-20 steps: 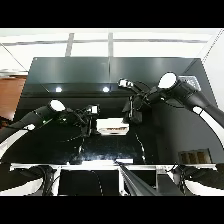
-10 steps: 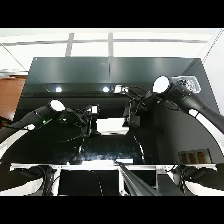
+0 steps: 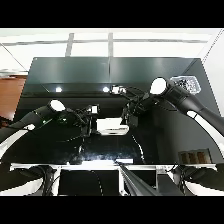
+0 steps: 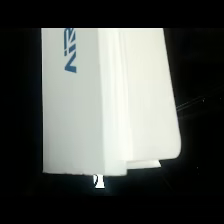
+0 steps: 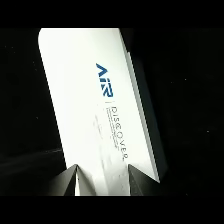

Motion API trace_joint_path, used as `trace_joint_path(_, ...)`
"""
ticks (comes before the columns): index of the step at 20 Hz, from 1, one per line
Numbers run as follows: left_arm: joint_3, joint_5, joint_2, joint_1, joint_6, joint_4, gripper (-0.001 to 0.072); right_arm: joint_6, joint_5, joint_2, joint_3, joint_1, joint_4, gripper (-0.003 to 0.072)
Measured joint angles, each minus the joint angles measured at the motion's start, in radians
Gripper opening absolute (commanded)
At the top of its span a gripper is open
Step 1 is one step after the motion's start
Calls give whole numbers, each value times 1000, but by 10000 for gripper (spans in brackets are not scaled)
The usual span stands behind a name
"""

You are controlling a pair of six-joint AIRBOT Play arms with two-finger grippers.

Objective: Fold the box and place the chain.

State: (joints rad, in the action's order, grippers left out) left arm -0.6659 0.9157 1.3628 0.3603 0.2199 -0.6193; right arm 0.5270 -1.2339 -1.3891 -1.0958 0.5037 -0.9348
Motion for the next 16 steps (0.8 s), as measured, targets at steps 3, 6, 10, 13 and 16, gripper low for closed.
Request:
trace_joint_path(3, 0, 0, 0, 0, 1, 0, 468, 0, 0, 4, 0, 2, 11, 259)
trace_joint_path(6, 0, 0, 0, 0, 2, 0, 469, 0, 0, 11, 0, 2, 15, 231)
trace_joint_path(10, 0, 0, 0, 0, 2, 0, 469, 1, -2, 14, 0, 8, 2, 169)
trace_joint_path(13, 0, 0, 0, 0, 1, 0, 469, 3, -1, 15, 0, 18, -19, 155)
trace_joint_path(16, 0, 0, 0, 0, 1, 0, 468, 10, 4, 16, 0, 27, -35, 131)
